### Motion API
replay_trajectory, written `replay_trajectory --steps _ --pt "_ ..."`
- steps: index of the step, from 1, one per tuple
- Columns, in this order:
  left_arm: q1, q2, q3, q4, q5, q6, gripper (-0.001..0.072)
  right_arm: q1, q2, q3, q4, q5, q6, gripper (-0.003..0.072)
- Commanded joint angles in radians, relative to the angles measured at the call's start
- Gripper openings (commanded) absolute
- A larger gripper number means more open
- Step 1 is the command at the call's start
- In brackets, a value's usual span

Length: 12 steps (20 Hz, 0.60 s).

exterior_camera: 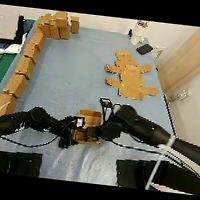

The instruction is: Fold the box.

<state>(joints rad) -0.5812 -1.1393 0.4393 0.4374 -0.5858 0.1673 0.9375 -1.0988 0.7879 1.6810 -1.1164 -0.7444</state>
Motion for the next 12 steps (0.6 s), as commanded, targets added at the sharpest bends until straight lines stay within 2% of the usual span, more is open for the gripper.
replay_trajectory --steps 1,3,4,8,11,12 --pt "0.001 0.000 0.001 0.000 0.000 0.000 0.0518 0.079 -0.138 0.121 -0.109 -0.148 0.217 0.0358" --pt "0.001 0.000 0.001 0.000 0.000 0.000 0.0517 0.081 -0.192 0.160 -0.130 -0.227 0.232 0.0356" --pt "0.001 0.000 0.001 0.000 0.000 0.000 0.0518 0.081 -0.202 0.163 -0.134 -0.233 0.234 0.0261" --pt "0.001 0.000 0.001 0.000 0.000 0.000 0.0518 0.081 -0.203 0.163 -0.144 -0.237 0.248 0.0006" --pt "0.001 0.000 0.001 0.000 0.000 0.000 0.0517 0.081 -0.201 0.163 -0.143 -0.235 0.247 0.0007" --pt "0.001 0.000 0.001 0.000 0.000 0.000 0.0517 0.081 -0.197 0.163 -0.143 -0.236 0.247 0.0128"
